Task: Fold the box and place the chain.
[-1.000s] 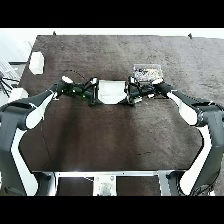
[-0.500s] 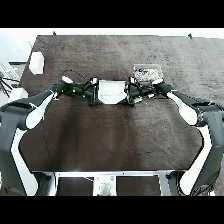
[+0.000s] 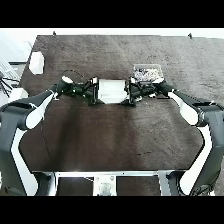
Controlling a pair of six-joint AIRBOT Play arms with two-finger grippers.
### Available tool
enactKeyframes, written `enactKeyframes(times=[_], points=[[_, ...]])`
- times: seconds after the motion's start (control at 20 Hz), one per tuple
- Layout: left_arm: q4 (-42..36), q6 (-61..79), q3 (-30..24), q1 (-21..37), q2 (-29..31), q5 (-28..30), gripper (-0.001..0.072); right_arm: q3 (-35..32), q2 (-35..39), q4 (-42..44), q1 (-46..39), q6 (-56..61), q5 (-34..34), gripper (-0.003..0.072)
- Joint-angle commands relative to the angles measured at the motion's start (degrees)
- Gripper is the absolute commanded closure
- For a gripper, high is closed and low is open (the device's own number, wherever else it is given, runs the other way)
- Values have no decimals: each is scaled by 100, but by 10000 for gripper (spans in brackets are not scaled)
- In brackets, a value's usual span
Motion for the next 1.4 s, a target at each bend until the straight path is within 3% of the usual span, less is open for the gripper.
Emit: enactKeyframes(times=[0.0, 0.2, 0.55, 0.6, 0.65, 0.7, 0.9, 1.15, 1.35], points=[[31, 2, 4, 4, -2, -76, 420, 33, 146, -264, -131, 402, 240, -34], [31, -2, 4, 4, -2, -79, 420, 35, 389, -994, -302, 944, 433, -34], [31, -2, 4, 4, -2, -81, 419, 35, 1084, -715, -881, 1244, 734, -34], [31, -2, 4, 4, -2, -81, 420, 33, 1126, -424, -879, 1353, 822, 8], [31, -2, 4, 4, -2, -81, 419, 26, 1123, -138, -852, 1440, 957, 280], [31, -2, 4, 4, -2, -81, 420, -4, 1121, -24, -800, 1475, 1021, 659], [31, -2, 4, 4, -2, -83, 420, -7, 1108, 476, -437, 1818, 809, 675], [31, -2, 4, 4, -2, -83, 419, 50, 979, 450, -33, 2118, -133, 677], [28, -4, 4, 4, -2, -87, 420, 505, 785, 254, 55, 2592, -457, 676]])
